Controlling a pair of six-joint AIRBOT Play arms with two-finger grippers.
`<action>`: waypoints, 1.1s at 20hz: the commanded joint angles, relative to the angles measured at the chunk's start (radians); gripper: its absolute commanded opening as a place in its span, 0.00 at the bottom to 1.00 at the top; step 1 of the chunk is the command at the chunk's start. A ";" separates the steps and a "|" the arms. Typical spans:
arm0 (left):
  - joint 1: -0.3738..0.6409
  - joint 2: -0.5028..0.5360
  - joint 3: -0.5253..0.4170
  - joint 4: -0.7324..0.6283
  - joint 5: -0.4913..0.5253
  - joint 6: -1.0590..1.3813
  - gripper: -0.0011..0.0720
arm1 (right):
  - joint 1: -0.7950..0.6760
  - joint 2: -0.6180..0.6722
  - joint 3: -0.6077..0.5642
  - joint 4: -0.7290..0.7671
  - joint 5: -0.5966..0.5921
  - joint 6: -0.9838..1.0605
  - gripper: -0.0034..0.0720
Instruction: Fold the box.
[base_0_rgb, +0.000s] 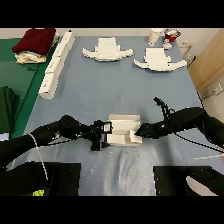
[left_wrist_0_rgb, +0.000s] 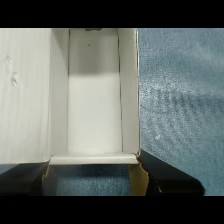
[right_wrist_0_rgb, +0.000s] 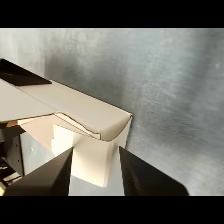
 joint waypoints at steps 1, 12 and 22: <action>0.000 0.000 0.001 0.000 0.000 0.000 0.65 | 0.091 -0.021 0.046 -0.156 0.035 0.157 0.64; 0.000 0.000 0.001 0.000 0.000 0.000 0.65 | 0.477 -0.177 0.253 -0.610 0.015 0.712 0.64; 0.000 0.000 0.001 0.000 0.000 0.000 0.65 | 0.610 -0.360 0.360 -0.780 -0.080 0.991 0.64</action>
